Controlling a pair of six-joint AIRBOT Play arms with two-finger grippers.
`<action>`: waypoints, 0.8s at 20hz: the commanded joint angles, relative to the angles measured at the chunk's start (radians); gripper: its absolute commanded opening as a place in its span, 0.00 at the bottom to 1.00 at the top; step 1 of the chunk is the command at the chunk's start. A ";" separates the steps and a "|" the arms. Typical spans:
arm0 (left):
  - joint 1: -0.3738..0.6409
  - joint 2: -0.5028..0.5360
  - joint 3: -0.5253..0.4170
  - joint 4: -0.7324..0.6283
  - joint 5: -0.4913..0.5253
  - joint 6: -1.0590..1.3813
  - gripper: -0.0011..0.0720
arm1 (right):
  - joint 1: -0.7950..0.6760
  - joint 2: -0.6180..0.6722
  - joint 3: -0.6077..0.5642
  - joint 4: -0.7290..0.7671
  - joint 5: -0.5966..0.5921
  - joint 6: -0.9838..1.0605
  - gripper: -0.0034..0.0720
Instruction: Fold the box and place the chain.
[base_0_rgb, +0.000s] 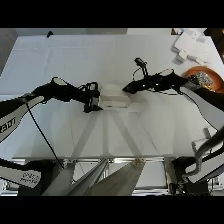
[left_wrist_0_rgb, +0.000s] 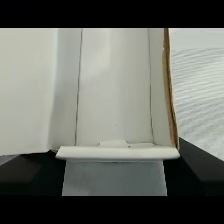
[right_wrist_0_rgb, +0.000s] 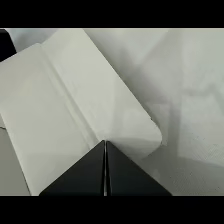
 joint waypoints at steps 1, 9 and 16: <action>0.000 0.001 0.000 -0.001 0.003 -0.001 0.03 | -0.015 0.076 0.001 0.010 0.000 0.003 0.06; 0.000 0.001 0.000 -0.001 0.003 -0.001 0.03 | -0.123 0.390 0.001 -0.408 0.261 -0.078 0.08; 0.000 0.001 0.000 -0.001 0.002 -0.001 0.03 | 0.033 0.380 0.000 -0.640 0.223 -0.232 0.65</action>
